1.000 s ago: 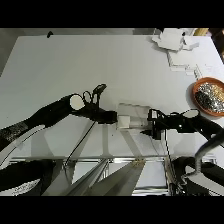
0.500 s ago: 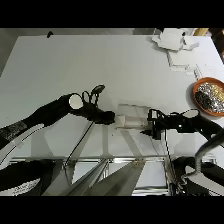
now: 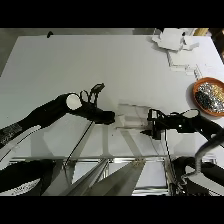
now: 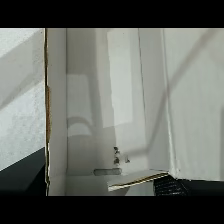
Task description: Fold the box and place the chain.
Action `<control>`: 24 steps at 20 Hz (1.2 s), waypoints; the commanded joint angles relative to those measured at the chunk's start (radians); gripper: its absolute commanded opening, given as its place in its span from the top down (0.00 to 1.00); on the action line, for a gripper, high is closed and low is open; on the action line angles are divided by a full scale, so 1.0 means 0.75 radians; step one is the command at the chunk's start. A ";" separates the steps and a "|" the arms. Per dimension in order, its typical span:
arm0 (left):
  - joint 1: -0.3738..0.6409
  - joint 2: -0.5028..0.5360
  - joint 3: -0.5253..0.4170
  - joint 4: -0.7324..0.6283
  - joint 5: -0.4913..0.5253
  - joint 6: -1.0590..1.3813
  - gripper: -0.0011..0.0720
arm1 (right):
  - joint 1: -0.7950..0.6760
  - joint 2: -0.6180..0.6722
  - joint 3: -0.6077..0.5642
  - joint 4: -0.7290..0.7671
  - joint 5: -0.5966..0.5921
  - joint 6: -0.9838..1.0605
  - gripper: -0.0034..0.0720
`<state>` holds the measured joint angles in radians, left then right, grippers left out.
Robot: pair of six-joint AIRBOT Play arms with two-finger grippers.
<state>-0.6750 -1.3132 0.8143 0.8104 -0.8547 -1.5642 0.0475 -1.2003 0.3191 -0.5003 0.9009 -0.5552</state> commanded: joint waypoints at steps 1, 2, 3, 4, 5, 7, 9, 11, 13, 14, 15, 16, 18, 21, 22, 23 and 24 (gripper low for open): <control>-0.025 0.006 0.001 -0.038 0.030 0.026 0.61 | 0.001 -0.001 -0.001 0.001 0.000 0.001 0.34; -0.029 0.006 0.001 -0.039 0.034 0.027 0.61 | 0.001 -0.001 -0.001 0.001 0.000 0.001 0.34; -0.034 0.003 0.001 -0.039 0.043 0.038 0.60 | 0.001 -0.001 -0.001 0.001 0.000 0.001 0.34; -0.042 -0.005 0.001 -0.040 0.057 0.047 0.60 | 0.001 -0.001 -0.001 0.001 0.000 0.001 0.34; -0.050 -0.014 0.001 -0.044 0.072 0.047 0.60 | 0.001 -0.001 -0.001 0.001 0.000 0.001 0.34; -0.070 -0.025 0.001 -0.044 0.110 0.047 0.58 | 0.001 -0.001 -0.001 0.001 0.000 0.001 0.34; -0.080 -0.025 0.001 -0.041 0.144 0.046 0.58 | 0.001 -0.001 -0.001 0.001 0.000 0.001 0.34; -0.090 -0.025 0.001 -0.034 0.168 0.045 0.58 | 0.001 -0.001 -0.001 0.001 0.001 0.001 0.34; -0.107 -0.025 0.011 0.018 0.178 0.005 0.58 | 0.001 -0.001 -0.001 0.001 0.000 0.001 0.34; -0.120 -0.026 0.030 0.073 0.175 -0.040 0.58 | 0.001 -0.001 -0.001 0.001 0.001 0.001 0.34; -0.136 -0.032 0.057 0.132 0.174 -0.090 0.58 | 0.001 -0.001 -0.001 0.001 0.001 0.001 0.34; -0.148 -0.044 0.086 0.182 0.164 -0.129 0.58 | 0.001 -0.001 -0.001 0.001 0.001 0.001 0.34; -0.175 -0.085 0.134 0.247 0.133 -0.209 0.58 | 0.001 -0.001 -0.001 0.001 0.001 0.001 0.34; -0.218 -0.142 0.193 0.315 0.065 -0.269 0.58 | 0.001 -0.001 -0.001 0.001 0.001 0.001 0.34; -0.226 -0.151 0.208 0.358 0.049 -0.326 0.58 | 0.001 -0.001 -0.001 0.001 0.001 0.001 0.34; -0.233 -0.151 0.215 0.403 0.037 -0.379 0.58 | 0.001 -0.001 -0.001 0.001 0.001 0.001 0.34; -0.232 -0.150 0.220 0.441 0.015 -0.426 0.58 | 0.001 -0.001 -0.001 0.001 0.000 0.001 0.34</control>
